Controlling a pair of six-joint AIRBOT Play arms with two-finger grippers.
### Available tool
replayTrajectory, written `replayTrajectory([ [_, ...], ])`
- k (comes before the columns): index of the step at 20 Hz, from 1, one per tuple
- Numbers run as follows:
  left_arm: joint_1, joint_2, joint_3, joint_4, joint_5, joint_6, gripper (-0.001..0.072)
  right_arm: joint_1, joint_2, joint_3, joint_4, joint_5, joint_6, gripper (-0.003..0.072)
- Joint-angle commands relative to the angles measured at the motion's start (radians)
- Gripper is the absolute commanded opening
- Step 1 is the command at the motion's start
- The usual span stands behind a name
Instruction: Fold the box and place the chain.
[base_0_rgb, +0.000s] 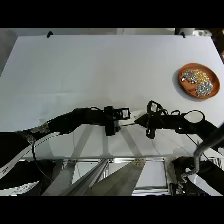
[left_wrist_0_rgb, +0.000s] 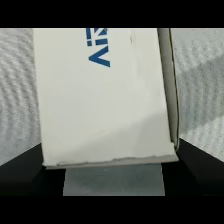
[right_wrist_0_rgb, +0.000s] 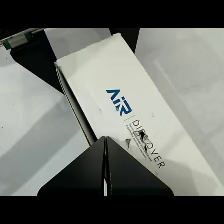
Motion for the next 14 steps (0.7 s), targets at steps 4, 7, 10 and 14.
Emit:
replayTrajectory([
  [4,0.000,0.001,0.000,0.000,0.000,0.000,0.0153,0.001,-0.010,-0.032,-0.030,-0.085,-0.001,0.0014],
  [7,0.000,0.001,0.000,0.000,0.000,0.000,0.0153,0.001,0.010,-0.025,0.028,-0.086,-0.031,0.0014],
  [10,0.000,0.001,0.000,0.000,0.000,0.000,0.0153,0.000,0.056,0.023,0.038,-0.056,-0.025,0.0014],
  [14,0.000,0.001,0.000,0.000,0.000,0.000,0.0153,0.000,0.196,0.078,0.025,-0.077,0.042,0.0015],
])
